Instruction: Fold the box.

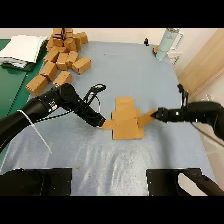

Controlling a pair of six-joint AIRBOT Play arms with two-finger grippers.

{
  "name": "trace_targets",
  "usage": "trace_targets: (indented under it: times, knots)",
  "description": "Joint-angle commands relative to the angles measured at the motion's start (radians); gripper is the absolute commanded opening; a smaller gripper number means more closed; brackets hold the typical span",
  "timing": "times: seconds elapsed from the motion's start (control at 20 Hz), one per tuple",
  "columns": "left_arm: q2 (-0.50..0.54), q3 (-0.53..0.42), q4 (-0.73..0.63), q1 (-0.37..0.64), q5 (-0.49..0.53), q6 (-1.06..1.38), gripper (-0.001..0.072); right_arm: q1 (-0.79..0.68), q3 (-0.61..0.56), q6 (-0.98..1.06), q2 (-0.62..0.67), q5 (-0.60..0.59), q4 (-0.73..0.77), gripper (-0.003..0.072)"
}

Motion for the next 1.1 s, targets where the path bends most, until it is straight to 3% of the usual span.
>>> trace_targets:
  times: [0.0,0.05,0.1,0.15,0.65,0.9,0.95,1.0,1.05]
  knots:
    - [0.000,0.000,0.000,0.000,0.000,0.000,0.0012,0.066,-0.121,0.187,0.181,0.021,-0.136,0.0004]
    - [0.001,0.000,0.000,0.000,0.001,0.000,0.0011,0.066,-0.120,0.202,0.188,0.013,-0.158,0.0031]
    - [0.000,0.000,0.000,0.000,0.002,0.000,0.0011,0.065,-0.119,0.212,0.185,0.012,-0.180,0.0168]
    - [0.001,0.000,0.000,0.000,0.003,0.000,0.0011,0.065,-0.115,0.212,0.176,0.011,-0.198,0.0247]
    - [0.000,0.000,-0.019,0.000,0.024,0.000,0.0011,0.060,0.140,0.114,-0.280,-0.143,-0.256,0.0247]
    - [0.001,0.000,-0.111,0.002,0.015,0.000,0.0015,0.060,0.171,-0.005,-0.402,-0.203,-0.114,0.0247]
    - [0.000,0.000,-0.125,0.002,0.013,0.000,0.0162,0.061,0.171,-0.012,-0.411,-0.202,-0.105,0.0246]
    - [0.000,0.000,-0.138,0.003,0.012,-0.001,0.0443,0.062,0.171,-0.018,-0.418,-0.204,-0.104,0.0230]
    - [0.000,0.000,-0.143,0.002,0.011,0.000,0.0457,0.063,0.171,-0.022,-0.423,-0.205,-0.103,0.0226]
